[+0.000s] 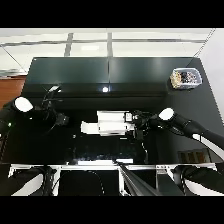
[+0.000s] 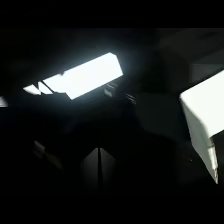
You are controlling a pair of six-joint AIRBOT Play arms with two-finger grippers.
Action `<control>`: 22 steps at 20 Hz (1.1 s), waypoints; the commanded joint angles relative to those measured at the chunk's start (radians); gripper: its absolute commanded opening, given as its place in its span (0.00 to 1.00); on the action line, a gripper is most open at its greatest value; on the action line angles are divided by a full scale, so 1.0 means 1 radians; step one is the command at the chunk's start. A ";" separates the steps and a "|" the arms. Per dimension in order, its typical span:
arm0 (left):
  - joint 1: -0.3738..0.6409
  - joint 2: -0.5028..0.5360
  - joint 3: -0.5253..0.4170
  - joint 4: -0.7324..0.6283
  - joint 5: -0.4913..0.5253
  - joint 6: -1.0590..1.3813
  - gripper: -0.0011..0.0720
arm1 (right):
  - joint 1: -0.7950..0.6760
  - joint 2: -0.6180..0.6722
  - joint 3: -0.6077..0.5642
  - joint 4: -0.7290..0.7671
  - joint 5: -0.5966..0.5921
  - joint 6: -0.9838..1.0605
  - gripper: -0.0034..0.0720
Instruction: Fold the box and place the chain.
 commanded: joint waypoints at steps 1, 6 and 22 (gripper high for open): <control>0.209 -0.111 -0.086 -0.387 -0.208 -0.011 0.05 | 0.001 -0.001 0.001 0.000 0.000 0.000 0.21; 0.082 -0.211 -0.101 -0.455 -0.045 0.006 0.05 | 0.000 -0.001 0.001 0.000 0.000 0.000 0.21; -0.118 -0.266 0.029 -0.486 -0.081 0.077 0.88 | 0.000 -0.001 0.001 0.000 0.000 0.000 0.21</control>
